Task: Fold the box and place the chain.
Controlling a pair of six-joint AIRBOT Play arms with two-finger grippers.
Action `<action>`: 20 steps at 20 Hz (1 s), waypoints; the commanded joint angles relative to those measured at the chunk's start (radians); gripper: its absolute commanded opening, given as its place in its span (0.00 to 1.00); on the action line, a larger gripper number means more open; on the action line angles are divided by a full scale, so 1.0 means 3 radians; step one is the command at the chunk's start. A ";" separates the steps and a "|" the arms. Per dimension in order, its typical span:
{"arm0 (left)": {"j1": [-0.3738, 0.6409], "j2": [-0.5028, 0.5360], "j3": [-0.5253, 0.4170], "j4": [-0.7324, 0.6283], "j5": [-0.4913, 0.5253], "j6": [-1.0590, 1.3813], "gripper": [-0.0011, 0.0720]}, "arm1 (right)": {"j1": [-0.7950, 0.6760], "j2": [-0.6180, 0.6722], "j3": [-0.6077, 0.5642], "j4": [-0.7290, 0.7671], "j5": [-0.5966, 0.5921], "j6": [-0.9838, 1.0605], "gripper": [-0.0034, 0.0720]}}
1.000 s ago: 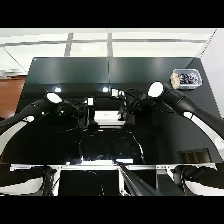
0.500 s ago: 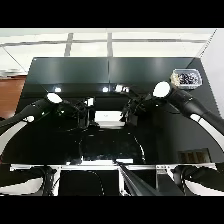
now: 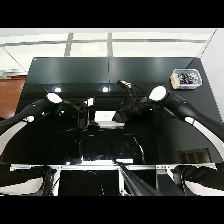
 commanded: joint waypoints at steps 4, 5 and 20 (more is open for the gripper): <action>0.0000 -0.0001 0.0001 0.0000 0.0001 -0.0001 0.50 | 0.0010 -0.0308 -0.0019 -0.0008 -0.0172 0.0239 0.07; 0.0000 -0.0001 0.0001 0.0000 0.0001 0.0000 0.50 | 0.0010 -0.0323 -0.0018 -0.0018 -0.0144 0.0238 0.07; 0.0000 0.0217 0.0069 0.0051 -0.0011 -0.0562 0.99 | -0.1512 0.1062 0.0055 -0.0375 0.0748 0.0378 0.07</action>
